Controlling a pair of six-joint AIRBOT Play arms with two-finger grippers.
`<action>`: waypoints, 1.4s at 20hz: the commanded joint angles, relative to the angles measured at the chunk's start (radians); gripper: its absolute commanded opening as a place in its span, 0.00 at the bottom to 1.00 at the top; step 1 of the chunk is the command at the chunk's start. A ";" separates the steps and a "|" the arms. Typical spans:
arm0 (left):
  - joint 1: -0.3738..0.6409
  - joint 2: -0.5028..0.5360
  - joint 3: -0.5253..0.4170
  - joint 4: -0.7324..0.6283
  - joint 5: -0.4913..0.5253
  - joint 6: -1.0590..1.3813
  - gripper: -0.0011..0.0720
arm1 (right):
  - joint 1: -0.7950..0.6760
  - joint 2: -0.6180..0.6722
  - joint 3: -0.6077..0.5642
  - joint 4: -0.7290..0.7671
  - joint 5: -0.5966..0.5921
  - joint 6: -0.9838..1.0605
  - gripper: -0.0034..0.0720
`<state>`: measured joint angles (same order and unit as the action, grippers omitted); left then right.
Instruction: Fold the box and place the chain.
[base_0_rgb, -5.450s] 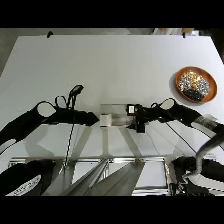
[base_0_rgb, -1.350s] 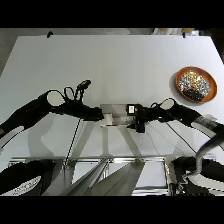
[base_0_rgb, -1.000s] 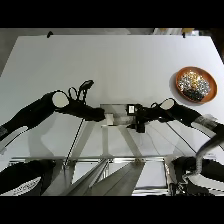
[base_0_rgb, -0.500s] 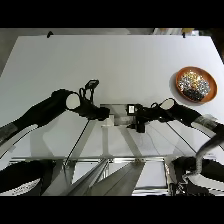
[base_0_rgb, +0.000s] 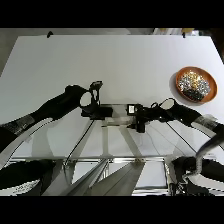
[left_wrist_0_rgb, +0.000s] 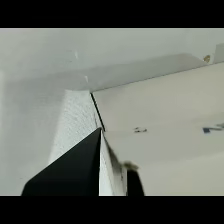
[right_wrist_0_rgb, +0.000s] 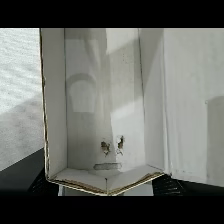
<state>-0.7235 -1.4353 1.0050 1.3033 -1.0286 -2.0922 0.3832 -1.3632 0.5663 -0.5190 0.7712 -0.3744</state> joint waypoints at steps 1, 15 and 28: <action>-0.004 -0.027 0.020 0.034 -0.023 -0.119 0.20 | 0.000 0.000 0.000 0.000 0.000 0.000 0.58; -0.104 -0.184 0.173 0.131 -0.198 -0.191 0.19 | 0.000 0.000 0.000 0.000 -0.001 0.000 0.58; -0.120 -0.184 0.173 0.190 -0.217 -0.242 0.03 | 0.000 0.000 0.000 0.000 0.000 0.000 0.58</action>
<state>-0.8425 -1.6184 1.1774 1.4807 -1.2377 -2.3348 0.3832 -1.3632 0.5663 -0.5190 0.7715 -0.3744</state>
